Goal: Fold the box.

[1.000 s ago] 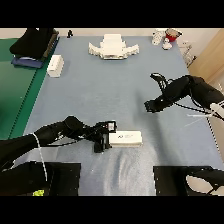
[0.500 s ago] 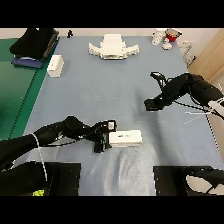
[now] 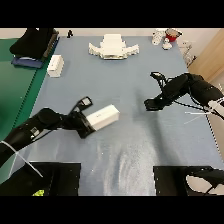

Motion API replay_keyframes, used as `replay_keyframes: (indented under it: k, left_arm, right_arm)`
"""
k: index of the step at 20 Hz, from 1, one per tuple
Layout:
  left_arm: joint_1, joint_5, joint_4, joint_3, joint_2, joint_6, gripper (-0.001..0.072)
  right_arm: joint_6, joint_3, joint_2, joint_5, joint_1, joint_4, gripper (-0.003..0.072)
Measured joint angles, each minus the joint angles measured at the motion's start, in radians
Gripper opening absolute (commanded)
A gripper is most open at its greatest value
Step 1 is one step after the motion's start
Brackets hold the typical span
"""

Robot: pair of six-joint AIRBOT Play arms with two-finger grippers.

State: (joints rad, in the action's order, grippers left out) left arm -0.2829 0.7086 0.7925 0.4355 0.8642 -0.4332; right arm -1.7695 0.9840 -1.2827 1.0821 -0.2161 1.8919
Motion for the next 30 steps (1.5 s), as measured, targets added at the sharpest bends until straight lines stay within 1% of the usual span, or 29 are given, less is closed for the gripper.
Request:
replay_keyframes:
  k: [3,4,6,8,10,13,15,18,21,26,30]
  left_arm:
    - [0.247,-0.005,0.117,0.005,-0.038,-0.146,0.0526]
    - [0.33,-0.017,0.138,0.011,-0.038,-0.175,0.0526]
    - [0.463,-0.049,0.169,0.033,-0.014,-0.208,0.0527]
    - [0.552,-0.096,0.185,0.07,0.037,-0.218,0.0526]
    - [0.602,-0.151,0.194,0.125,0.116,-0.224,0.0526]
    - [0.637,-0.23,0.2,0.235,0.266,-0.23,0.0526]
    - [0.642,-0.258,0.199,0.319,0.367,-0.232,0.0527]
    - [0.634,-0.292,0.198,0.442,0.504,-0.233,0.0527]
    - [0.618,-0.303,0.196,0.562,0.624,-0.234,0.0527]
    - [0.597,-0.314,0.191,0.719,0.764,-0.24,0.0526]
    - [0.591,-0.315,0.19,0.782,0.814,-0.24,0.0527]
  right_arm:
    - [0.0,0.0,0.0,0.0,0.0,0.0,0.0038]
    - [0.0,0.0,0.0,0.0,0.0,0.0,0.0038]
    - [0.0,0.0,0.0,0.0,0.0,0.0,0.0038]
    - [0.0,0.0,0.0,0.0,0.0,0.0,0.0038]
    - [0.0,0.0,0.0,0.0,0.0,0.0,0.0037]
    - [0.0,0.0,0.0,0.0,0.0,0.0,0.0038]
    - [0.0,0.0,0.0,0.0,0.0,0.0,0.0038]
    - [0.0,0.0,0.0,0.0,0.0,0.0,0.0038]
    - [0.0,0.0,0.0,0.0,0.0,0.0,0.0037]
    - [0.0,0.0,0.0,0.0,0.0,0.0,0.0038]
    - [0.0,0.0,0.0,0.0,0.0,0.0,0.0038]
